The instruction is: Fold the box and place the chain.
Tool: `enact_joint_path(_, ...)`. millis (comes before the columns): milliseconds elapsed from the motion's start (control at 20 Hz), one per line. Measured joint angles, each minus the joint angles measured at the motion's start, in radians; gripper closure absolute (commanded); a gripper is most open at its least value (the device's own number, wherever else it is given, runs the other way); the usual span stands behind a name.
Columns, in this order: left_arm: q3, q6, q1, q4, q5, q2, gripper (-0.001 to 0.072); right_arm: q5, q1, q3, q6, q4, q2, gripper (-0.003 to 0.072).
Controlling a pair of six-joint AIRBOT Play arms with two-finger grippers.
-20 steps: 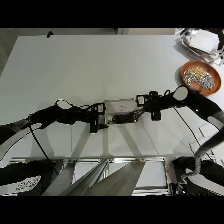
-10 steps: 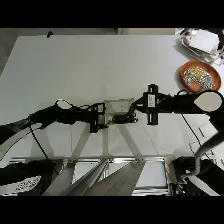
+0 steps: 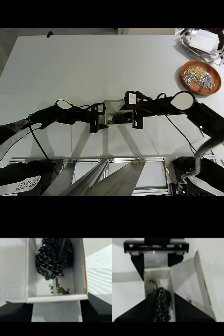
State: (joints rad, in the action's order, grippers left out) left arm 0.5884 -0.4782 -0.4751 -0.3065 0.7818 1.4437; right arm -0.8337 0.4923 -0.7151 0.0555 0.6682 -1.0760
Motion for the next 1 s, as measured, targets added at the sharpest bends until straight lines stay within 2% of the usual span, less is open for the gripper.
enact_joint_path(150, 0.000, 0.000, 0.000, 0.000, 0.000, 0.000, 0.0501, -0.004, -0.025, 0.000, 0.045, 0.034, -0.042, 0.0405)
enact_joint_path(250, 0.000, 0.000, 0.000, 0.000, 0.000, 0.000, 0.0501, -0.043, -0.090, 0.000, 0.059, 0.043, -0.043, 0.0434)
enact_joint_path(400, 0.000, 0.000, 0.000, 0.000, 0.000, 0.000, 0.0501, -0.109, -0.219, 0.013, 0.056, 0.071, -0.008, 0.0438)
enact_joint_path(600, 0.000, 0.000, 0.000, 0.000, 0.000, 0.000, 0.0501, -0.150, -0.316, 0.106, -0.103, 0.105, 0.027, 0.0450)
enact_joint_path(750, 0.000, 0.000, 0.000, 0.000, 0.000, 0.000, 0.0501, -0.134, -0.304, 0.193, -0.267, 0.108, 0.029, 0.0457)
enact_joint_path(1000, 0.000, 0.000, 0.000, 0.000, 0.000, 0.000, 0.0501, -0.018, -0.218, 0.243, -0.374, 0.086, -0.023, 0.0455)
